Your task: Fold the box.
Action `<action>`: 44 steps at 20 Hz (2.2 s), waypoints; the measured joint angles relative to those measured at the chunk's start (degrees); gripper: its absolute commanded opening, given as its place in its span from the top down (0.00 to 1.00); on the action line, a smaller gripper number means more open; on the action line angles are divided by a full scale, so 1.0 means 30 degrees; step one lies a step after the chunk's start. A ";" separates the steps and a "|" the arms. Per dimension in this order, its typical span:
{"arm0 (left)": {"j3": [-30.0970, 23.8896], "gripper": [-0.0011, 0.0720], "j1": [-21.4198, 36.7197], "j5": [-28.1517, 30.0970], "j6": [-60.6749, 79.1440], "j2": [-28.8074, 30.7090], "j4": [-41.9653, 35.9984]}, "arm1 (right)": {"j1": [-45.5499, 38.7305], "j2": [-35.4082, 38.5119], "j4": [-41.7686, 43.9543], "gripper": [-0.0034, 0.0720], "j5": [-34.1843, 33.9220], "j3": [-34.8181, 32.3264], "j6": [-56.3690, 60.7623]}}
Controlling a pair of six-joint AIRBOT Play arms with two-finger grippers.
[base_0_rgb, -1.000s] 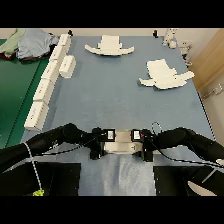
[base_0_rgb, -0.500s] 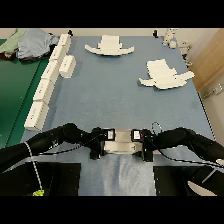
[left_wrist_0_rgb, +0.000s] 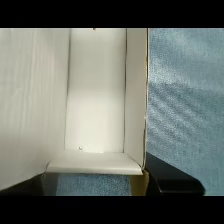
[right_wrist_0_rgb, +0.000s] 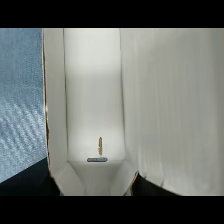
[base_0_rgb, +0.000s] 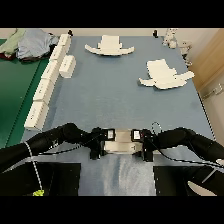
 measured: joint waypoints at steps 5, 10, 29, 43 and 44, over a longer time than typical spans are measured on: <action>0.0000 0.41 0.0000 -0.0022 0.0000 0.0000 0.0000 | 0.0000 -0.0007 0.0000 0.28 0.0000 0.0000 0.0000; 0.0000 0.41 0.0000 -0.0066 -0.0051 0.0000 -0.0029 | 0.0000 -0.0058 -0.0029 0.01 0.0095 0.0007 0.0306; 0.0000 0.41 0.0000 -0.0073 0.0000 -0.0007 0.0015 | 0.0000 0.6535 -1.2626 0.28 -0.7745 0.3548 1.9919; -0.0007 0.41 0.0000 -0.0066 0.0000 0.0000 0.0015 | 0.0007 0.4408 -0.3657 0.95 -0.5034 0.4969 2.3438; -0.0007 0.41 0.0000 -0.0066 0.0000 -0.0007 0.0015 | 0.0044 0.4029 -0.3126 0.95 -0.4823 0.4983 2.3431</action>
